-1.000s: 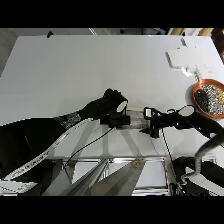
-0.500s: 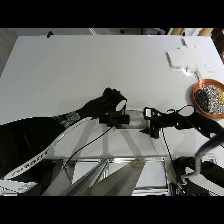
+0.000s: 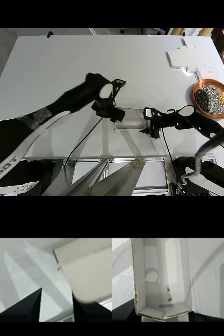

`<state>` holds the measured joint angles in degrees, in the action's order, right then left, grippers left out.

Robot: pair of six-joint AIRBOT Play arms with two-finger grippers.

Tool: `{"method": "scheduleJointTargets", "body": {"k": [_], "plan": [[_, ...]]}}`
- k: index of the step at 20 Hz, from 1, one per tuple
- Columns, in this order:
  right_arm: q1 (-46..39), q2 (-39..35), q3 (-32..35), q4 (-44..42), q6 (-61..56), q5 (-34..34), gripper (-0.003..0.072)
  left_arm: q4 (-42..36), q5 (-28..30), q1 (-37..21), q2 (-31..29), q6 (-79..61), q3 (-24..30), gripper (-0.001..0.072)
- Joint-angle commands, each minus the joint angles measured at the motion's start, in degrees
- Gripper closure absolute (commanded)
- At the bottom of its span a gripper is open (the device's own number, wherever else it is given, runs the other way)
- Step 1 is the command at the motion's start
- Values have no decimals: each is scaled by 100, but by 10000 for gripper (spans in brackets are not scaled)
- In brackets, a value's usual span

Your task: Fold the box and place the chain.

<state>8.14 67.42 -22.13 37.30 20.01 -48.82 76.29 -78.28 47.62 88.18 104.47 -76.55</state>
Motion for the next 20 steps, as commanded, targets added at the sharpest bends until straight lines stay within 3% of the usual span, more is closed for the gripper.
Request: {"method": "scheduleJointTargets", "body": {"k": [1, 2, 5, 9, 11, 13, 14, 20], "plan": [[0, -4, -2, -2, 0, -2, 284, -925, -232, -485, -608, -2433, 271, 292], [0, -4, 0, -2, 0, -2, 284, -1209, -20, -688, -798, -3187, 527, 270], [0, -4, -2, -2, 0, -2, 284, -1740, 1040, -1377, -1373, -6201, 1711, 92], [0, -4, -2, -2, 0, -2, 284, -3407, 2817, -2127, -1475, -10826, 3322, 77], [0, -4, -2, -2, 0, -2, 284, -4146, 2959, -2181, -1259, -12664, 3676, 77], [0, -4, -2, -2, 0, -2, 284, -4671, 2929, -2116, -1012, -13396, 3755, 65], [0, -4, -2, -4, 0, -2, 284, -4920, 2951, -2065, -905, -13547, 3755, 11], [0, -4, -2, -2, 0, -2, 284, -5499, 3130, -1707, -393, -13785, 3755, 15]]}}
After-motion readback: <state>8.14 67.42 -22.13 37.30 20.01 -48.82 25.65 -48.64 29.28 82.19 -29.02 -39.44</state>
